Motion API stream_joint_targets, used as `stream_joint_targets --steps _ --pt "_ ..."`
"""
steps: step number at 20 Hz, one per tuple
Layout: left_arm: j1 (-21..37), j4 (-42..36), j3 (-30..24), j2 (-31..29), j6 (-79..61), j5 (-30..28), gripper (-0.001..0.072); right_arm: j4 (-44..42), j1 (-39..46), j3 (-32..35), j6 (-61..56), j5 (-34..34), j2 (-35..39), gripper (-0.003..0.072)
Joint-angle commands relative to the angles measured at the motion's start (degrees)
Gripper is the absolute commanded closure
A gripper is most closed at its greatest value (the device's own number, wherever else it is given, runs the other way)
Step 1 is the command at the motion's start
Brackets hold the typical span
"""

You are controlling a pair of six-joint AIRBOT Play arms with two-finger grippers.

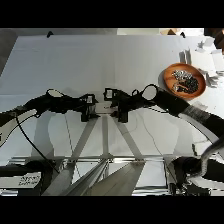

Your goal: Fold the box and place the chain.

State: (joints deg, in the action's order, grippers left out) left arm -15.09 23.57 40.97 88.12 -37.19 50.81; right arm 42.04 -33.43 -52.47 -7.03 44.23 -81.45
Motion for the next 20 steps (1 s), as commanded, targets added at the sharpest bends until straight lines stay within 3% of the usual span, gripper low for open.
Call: stream_joint_targets --steps 1,9,10,12,16,20 --pt "-0.02 0.02 -0.02 0.00 0.00 0.00 0.0498 -0.07 -0.17 0.63 0.00 -0.37 0.07 0.0250" --pt "-0.02 0.02 -0.02 0.00 0.00 0.00 0.0498 -1.25 -0.11 0.55 -0.66 -0.02 5.86 0.0254" --pt "-0.02 0.02 -0.02 0.00 0.00 0.00 0.0498 -2.99 0.09 0.55 -1.36 0.07 6.54 0.0308" --pt "-0.02 0.04 -0.02 0.00 0.00 0.00 0.0498 -11.63 0.83 0.55 -7.06 0.90 6.43 0.0682" --pt "-0.02 0.02 -0.02 0.00 0.00 0.00 0.0498 -25.66 4.81 0.57 -16.85 6.54 0.66 0.0679" --pt "-0.02 0.02 -0.02 0.00 0.00 0.00 0.0498 -29.59 6.34 0.57 -18.67 12.81 -8.92 0.0679"
